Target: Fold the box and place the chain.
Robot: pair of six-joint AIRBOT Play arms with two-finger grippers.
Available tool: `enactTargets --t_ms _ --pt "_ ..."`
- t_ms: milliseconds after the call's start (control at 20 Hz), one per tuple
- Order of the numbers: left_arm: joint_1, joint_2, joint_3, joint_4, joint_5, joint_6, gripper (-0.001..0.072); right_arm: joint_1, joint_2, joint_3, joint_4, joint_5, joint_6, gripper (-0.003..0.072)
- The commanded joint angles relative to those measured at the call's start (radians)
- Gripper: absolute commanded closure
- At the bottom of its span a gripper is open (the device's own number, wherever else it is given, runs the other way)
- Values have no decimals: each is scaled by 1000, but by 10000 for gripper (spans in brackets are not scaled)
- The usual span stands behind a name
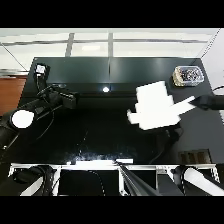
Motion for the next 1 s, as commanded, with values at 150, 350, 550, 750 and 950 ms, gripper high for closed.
enactTargets --t_ms 150,350,550,750,950 --pt "-7 -74 0 -219 -34 0 3 253 264 -404 354 -255 -200 675" --pt "17 -208 15 -455 -132 28 4 392 266 -496 338 -363 -222 675" --pt "75 -427 109 -652 -539 208 3 406 266 -496 339 -352 -222 675" --pt "55 -647 211 -676 -699 212 2 406 266 -496 336 -311 -222 675" --pt "1 -780 325 -694 -832 273 2 406 266 -496 334 -298 -223 675"
